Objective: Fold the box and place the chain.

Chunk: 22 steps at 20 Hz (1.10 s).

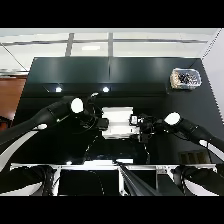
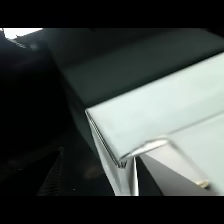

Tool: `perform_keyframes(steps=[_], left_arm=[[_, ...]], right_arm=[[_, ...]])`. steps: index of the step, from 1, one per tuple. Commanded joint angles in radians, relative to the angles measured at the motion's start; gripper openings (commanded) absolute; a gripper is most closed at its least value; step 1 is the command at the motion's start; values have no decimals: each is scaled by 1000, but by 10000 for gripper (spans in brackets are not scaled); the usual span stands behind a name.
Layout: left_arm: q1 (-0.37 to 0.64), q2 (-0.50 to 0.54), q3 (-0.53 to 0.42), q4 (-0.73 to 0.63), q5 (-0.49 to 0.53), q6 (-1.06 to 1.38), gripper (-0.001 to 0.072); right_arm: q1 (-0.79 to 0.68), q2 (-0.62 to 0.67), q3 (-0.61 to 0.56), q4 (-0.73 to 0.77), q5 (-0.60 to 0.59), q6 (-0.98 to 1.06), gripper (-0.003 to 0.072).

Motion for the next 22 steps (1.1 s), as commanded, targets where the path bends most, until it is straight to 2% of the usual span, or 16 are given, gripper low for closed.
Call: perform_keyframes(steps=[1, 4, 6, 10, 14, 18, 22], left_arm=[[-79, -10, 63, 222, -8, -195, 504], [-154, -44, 126, 342, -71, -339, 505], [-186, -51, 129, 383, -73, -432, 505], [-186, -52, 129, 355, -79, -511, 505], [-200, -66, 129, 369, -39, -602, 505], [-205, -99, 129, 350, -80, -602, 505], [-208, -101, 135, 349, -75, -602, 505]], right_arm=[[1, 0, 0, 0, 0, 0, 139], [1, 0, 0, 0, 0, 0, 139], [1, 0, 0, 0, 0, 0, 139], [1, 0, 0, 0, 1, 0, 139], [1, 0, 0, 0, 1, 0, 139], [1, 0, 0, 0, 1, 0, 139], [1, 0, 0, 0, 0, 0, 139]])
